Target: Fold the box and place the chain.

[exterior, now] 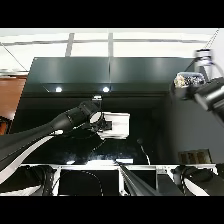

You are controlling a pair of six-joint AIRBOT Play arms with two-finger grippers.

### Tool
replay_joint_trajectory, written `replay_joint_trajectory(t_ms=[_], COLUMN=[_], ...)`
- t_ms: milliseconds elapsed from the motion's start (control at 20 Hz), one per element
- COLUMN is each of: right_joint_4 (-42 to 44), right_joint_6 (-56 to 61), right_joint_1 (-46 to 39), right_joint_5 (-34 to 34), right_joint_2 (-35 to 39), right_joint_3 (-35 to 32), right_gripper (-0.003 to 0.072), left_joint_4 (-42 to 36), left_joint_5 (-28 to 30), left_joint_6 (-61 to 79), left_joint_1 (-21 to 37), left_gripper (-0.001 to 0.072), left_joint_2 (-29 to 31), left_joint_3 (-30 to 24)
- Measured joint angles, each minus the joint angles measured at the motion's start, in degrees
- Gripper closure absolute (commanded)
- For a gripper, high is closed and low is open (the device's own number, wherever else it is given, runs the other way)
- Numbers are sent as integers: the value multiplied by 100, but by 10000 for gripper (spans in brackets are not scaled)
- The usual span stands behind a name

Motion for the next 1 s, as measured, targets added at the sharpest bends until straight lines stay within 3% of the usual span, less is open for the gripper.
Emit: replay_joint_trajectory(t_ms=[50,100,250,350,550,600,650,1000], right_joint_4=[59,343,2035,3204,4566,4758,4911,5517], right_joint_6=[170,315,-74,-732,-970,-844,-737,-407], right_joint_1=[-540,-1106,-2347,-2835,-3298,-3344,-3377,-3434], right_joint_5=[-337,-750,-1969,-2175,-903,-498,-216,396], right_joint_2=[-127,-313,-1078,-1799,-3488,-3864,-4144,-4981], right_joint_3=[-22,-4,448,1145,3018,3414,3698,4415], right_gripper=[212,-34,-34,-34,-18,65,66,66], left_joint_4=[2,0,2,2,2,0,2,2], left_joint_5=[2,2,9,13,13,13,11,7], left_joint_6=[0,0,0,0,0,0,0,0], left_joint_1=[0,0,0,0,0,0,0,0], left_gripper=[683,683,683,683,683,683,683,683], left_joint_2=[0,0,0,0,0,0,0,0], left_joint_3=[0,0,0,0,0,0,0,0])
